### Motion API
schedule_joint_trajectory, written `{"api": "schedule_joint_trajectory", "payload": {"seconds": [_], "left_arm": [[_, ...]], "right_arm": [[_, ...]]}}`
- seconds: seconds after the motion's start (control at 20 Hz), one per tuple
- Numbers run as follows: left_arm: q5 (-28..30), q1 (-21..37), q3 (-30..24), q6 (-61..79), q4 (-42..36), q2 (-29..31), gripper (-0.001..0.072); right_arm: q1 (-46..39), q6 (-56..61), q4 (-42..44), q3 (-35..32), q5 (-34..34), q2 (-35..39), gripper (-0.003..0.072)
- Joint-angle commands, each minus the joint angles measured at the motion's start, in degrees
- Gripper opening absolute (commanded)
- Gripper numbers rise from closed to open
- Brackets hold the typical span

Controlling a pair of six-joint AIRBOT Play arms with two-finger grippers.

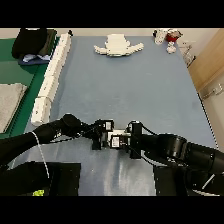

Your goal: Fold the box.

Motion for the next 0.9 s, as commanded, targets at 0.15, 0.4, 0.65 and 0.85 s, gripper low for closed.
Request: {"api": "schedule_joint_trajectory", "payload": {"seconds": [0.15, 0.4, 0.65, 0.85], "left_arm": [[0.0, 0.0, 0.0, 0.1, 0.0, 0.0, 0.0410], [0.0, 0.0, 0.0, 0.1, 0.0, 0.0, 0.0410], [0.0, 0.0, 0.0, 0.1, 0.0, 0.0, 0.0410], [0.0, 0.0, 0.0, 0.1, 0.0, 0.0, 0.0410]], "right_arm": [[1.0, 1.4, -1.4, 0.0, -0.1, 1.4, 0.0506], [1.3, 1.4, -2.3, 0.0, -0.2, 1.9, 0.0503], [1.3, 1.4, -3.3, 0.1, -0.1, 3.1, 0.0432], [1.3, 1.5, -6.6, 0.1, -0.1, 3.2, 0.0396]]}}
